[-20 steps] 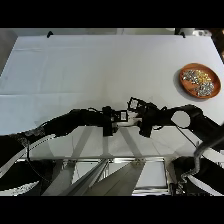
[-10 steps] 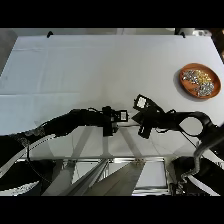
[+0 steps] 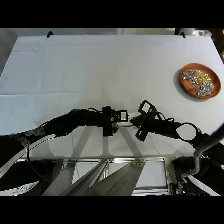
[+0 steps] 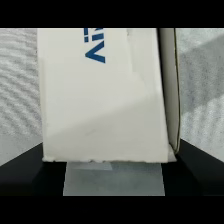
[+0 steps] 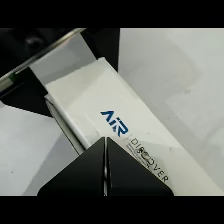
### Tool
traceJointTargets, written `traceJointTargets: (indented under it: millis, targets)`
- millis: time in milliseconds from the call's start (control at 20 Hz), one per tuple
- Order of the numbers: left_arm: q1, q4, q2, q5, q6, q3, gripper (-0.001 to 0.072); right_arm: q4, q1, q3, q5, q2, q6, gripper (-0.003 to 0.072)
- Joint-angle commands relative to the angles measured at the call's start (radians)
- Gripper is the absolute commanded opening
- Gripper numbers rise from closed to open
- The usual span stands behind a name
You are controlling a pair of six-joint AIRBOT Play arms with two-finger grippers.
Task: Fold the box and place the chain.
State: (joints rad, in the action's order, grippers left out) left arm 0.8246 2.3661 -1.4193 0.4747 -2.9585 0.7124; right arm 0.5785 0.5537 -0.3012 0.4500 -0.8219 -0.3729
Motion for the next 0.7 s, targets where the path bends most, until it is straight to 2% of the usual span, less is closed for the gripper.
traceJointTargets:
  millis: [0,250,650]
  targets:
    - [0.0,0.0,0.0,0.0,0.0,0.0,0.0197,-0.038,0.001,0.015,-0.021,-0.041,0.043,0.0007]
    - [0.0,0.0,0.0,0.0,0.0,0.0,0.0197,-0.025,0.001,0.022,0.048,-0.068,0.042,0.0006]
    - [0.0,0.0,0.0,0.0,0.0,0.0,0.0197,-0.027,0.001,0.046,-0.022,-0.081,0.042,0.0007]
